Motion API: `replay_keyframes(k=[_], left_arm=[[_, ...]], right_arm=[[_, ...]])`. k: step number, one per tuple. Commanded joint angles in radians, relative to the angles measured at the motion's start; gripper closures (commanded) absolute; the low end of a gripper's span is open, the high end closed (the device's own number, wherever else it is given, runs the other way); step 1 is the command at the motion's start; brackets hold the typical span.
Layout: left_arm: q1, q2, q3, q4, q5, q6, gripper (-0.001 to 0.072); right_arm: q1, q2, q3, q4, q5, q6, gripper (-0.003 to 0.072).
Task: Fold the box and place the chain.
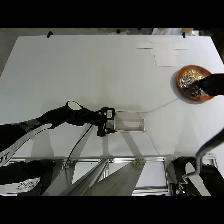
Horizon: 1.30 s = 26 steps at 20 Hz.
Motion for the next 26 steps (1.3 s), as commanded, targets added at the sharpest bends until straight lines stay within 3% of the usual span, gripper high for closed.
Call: replay_keyframes(k=[1,5,12,22,26], left_arm=[[0.000,0.000,0.001,0.000,0.000,0.000,0.0497],[0.000,0.000,0.001,0.000,0.000,0.000,0.0497],[0.000,0.000,0.001,0.000,0.000,0.000,0.0497],[0.000,0.000,0.001,0.000,0.000,0.000,0.0497],[0.000,0.000,0.001,0.000,0.000,0.000,0.0497]], right_arm=[[0.151,0.073,-0.018,0.118,0.047,0.001,0.0671],[0.401,0.079,-0.057,0.124,-0.060,0.055,0.0671],[0.733,0.068,-0.264,0.116,-0.332,0.100,0.0671],[0.758,-0.051,-0.480,0.108,-0.575,0.069,0.0670],[0.758,-0.131,-0.533,0.120,-0.608,0.064,0.0670]])
